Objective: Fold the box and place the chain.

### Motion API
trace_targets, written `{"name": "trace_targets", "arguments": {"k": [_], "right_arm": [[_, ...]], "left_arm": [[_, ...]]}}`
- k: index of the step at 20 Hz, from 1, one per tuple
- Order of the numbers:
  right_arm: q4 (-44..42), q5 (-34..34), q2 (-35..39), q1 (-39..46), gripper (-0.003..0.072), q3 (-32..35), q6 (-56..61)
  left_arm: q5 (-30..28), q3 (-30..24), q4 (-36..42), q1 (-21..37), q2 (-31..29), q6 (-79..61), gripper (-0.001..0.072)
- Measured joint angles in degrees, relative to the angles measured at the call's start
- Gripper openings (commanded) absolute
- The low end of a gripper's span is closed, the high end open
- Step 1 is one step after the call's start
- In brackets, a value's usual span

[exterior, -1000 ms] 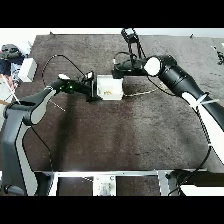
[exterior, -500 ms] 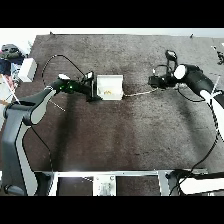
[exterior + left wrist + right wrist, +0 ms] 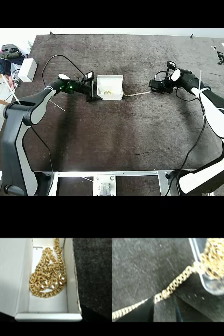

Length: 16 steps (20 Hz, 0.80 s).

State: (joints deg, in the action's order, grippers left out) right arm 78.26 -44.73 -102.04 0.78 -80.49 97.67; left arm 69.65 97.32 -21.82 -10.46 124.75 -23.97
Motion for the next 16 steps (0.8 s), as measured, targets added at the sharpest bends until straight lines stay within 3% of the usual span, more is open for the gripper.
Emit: {"name": "trace_targets", "arguments": {"k": [1, 2, 4, 9, 16], "right_arm": [[-0.17, 0.09, -0.85, 0.04, 0.0272, -0.74, 0.33], [-0.35, 0.09, -1.55, 0.09, 0.0121, -1.36, 0.50], [-0.52, 0.00, -2.75, 0.26, 0.0026, -2.10, 0.94], [-1.25, 0.11, -2.54, -1.60, 0.0011, -2.56, -0.81], [-3.50, -0.28, 9.44, -9.27, 0.0012, -2.80, -6.47]], "left_arm": [[0.00, 0.00, 0.00, 0.00, 0.00, 0.00, 0.0286], [0.00, 0.00, 0.00, 0.00, 0.00, 0.00, 0.0286], [0.00, 0.00, 0.00, 0.00, 0.00, 0.00, 0.0286], [0.00, 0.00, 0.02, 0.00, 0.00, -0.02, 0.0286], [0.00, 0.00, 0.00, 0.00, 0.00, 0.00, 0.0286]]}}
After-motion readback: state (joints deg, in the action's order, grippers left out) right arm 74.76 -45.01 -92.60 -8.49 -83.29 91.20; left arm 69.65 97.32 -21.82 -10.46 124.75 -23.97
